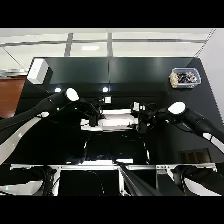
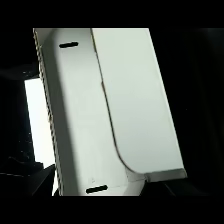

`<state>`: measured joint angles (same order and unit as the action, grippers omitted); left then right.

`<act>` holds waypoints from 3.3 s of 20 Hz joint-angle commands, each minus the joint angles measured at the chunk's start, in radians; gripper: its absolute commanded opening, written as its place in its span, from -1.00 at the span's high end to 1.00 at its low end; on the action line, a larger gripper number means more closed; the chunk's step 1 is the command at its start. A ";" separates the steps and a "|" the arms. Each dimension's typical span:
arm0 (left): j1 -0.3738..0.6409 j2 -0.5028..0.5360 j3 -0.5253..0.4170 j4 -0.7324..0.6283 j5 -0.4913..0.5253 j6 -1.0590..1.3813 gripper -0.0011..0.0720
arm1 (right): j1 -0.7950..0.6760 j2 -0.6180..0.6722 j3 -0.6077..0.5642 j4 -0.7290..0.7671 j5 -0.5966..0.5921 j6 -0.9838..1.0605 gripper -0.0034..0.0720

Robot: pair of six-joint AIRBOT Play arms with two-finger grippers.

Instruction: Fold the box and place the chain.

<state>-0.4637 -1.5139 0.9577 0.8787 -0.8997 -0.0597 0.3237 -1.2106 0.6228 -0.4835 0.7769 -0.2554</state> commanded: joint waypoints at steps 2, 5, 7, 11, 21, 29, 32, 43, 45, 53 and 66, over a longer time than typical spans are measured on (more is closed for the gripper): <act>0.000 0.000 0.000 0.000 0.002 0.000 0.89 | -0.002 -0.033 0.000 -0.033 0.039 -0.033 -0.95; 0.000 0.000 0.000 -0.001 0.001 0.000 0.89 | -0.001 -0.057 0.000 -0.051 0.033 -0.034 -0.95; -0.001 0.000 0.000 -0.001 0.000 0.000 0.89 | 0.009 -0.073 0.000 -0.057 0.026 -0.036 -0.95; -0.001 0.000 0.000 -0.001 -0.002 0.000 0.89 | 0.028 -0.090 0.000 -0.069 -0.003 -0.037 -0.95; -0.006 0.000 0.000 0.000 -0.001 0.000 0.89 | 0.027 -0.121 0.002 -0.076 -0.025 -0.003 -0.95; -0.006 -0.001 0.000 0.000 0.002 0.000 0.89 | 0.027 -0.122 0.001 -0.105 -0.037 0.030 -0.95; -0.006 -0.001 0.000 0.000 0.002 0.000 0.89 | 0.029 -0.122 0.001 -0.105 -0.039 0.031 -0.95; -0.006 -0.002 0.000 0.000 0.006 0.000 0.89 | 0.050 -0.125 0.001 -0.138 -0.055 0.053 -0.88; -0.006 -0.002 0.000 0.000 0.007 0.000 0.89 | 0.050 -0.125 0.001 -0.139 -0.055 0.053 -0.49; 0.004 0.059 0.000 0.039 -0.032 -0.011 -0.81 | 0.050 -0.125 0.001 -0.142 -0.051 0.052 -0.36; 0.059 0.236 -0.053 0.038 -0.484 -0.480 0.90 | 0.050 -0.125 0.001 -0.144 -0.045 0.046 -0.18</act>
<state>-0.3981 -1.2881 0.9333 1.0233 -1.2690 -0.4740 0.3733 -1.3346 0.6247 -0.6281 0.7341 -0.2096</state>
